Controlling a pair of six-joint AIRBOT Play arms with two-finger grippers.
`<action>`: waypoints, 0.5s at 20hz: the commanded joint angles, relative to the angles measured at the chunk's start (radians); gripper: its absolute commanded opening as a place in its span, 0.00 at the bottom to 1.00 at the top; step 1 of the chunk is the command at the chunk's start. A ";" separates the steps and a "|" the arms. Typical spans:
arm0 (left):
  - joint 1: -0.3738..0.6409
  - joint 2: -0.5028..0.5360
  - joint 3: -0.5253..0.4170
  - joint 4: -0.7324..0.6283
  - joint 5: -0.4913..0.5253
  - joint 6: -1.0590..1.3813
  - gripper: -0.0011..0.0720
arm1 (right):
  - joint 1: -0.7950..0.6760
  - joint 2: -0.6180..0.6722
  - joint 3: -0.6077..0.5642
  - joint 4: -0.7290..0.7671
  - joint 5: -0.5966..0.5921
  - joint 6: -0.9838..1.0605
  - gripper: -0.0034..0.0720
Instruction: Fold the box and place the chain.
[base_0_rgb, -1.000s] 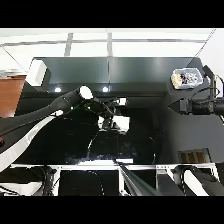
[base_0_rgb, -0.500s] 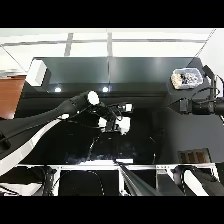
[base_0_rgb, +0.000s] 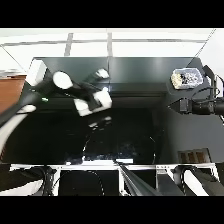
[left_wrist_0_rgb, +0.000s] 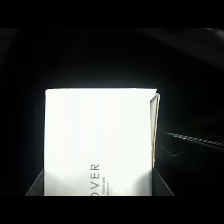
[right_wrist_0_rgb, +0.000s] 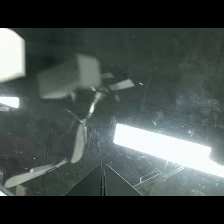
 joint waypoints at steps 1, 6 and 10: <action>0.283 0.084 -0.011 0.266 -0.127 -0.529 0.32 | -0.001 0.001 0.001 0.000 0.000 0.001 0.06; 0.717 0.082 -0.127 0.298 -0.181 -0.636 0.31 | -0.001 0.000 0.001 0.005 -0.025 0.027 0.06; 0.881 0.073 -0.170 0.233 0.014 -0.466 0.33 | -0.001 0.000 0.001 0.004 -0.036 0.060 0.06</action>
